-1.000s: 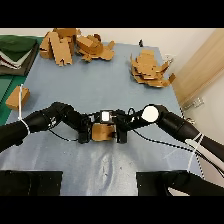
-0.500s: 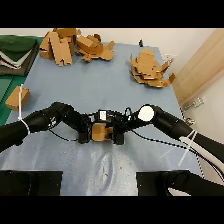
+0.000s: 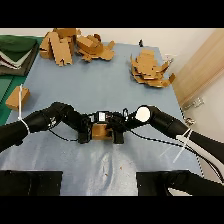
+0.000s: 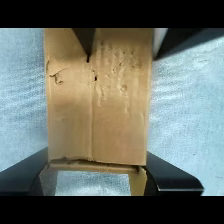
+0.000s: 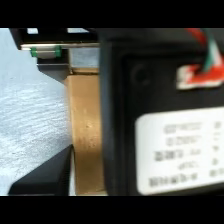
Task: Fold the box.
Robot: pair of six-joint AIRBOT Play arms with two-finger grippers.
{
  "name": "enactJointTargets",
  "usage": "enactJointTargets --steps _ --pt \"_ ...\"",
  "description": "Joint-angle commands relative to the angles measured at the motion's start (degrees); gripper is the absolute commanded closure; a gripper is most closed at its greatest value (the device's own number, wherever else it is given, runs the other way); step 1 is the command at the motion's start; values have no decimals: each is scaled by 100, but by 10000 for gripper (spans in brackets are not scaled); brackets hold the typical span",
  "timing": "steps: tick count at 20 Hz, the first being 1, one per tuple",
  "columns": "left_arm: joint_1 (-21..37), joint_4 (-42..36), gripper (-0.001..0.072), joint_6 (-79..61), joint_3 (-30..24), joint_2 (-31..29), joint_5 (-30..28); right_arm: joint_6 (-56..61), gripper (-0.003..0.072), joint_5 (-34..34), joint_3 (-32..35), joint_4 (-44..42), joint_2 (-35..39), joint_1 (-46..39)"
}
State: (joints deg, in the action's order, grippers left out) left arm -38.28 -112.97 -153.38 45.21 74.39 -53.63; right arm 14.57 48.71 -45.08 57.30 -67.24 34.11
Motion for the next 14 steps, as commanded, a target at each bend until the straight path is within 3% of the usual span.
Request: enactJointTargets --steps 1,4,14 --pt "2 -4 535 2 2 2 2 0 423 -57 0 125 -7 4" --pt "2 -4 536 2 2 2 0 0 517 -35 -2 146 -4 76" --pt "2 -4 536 2 2 2 0 114 543 -57 -7 188 570 245"
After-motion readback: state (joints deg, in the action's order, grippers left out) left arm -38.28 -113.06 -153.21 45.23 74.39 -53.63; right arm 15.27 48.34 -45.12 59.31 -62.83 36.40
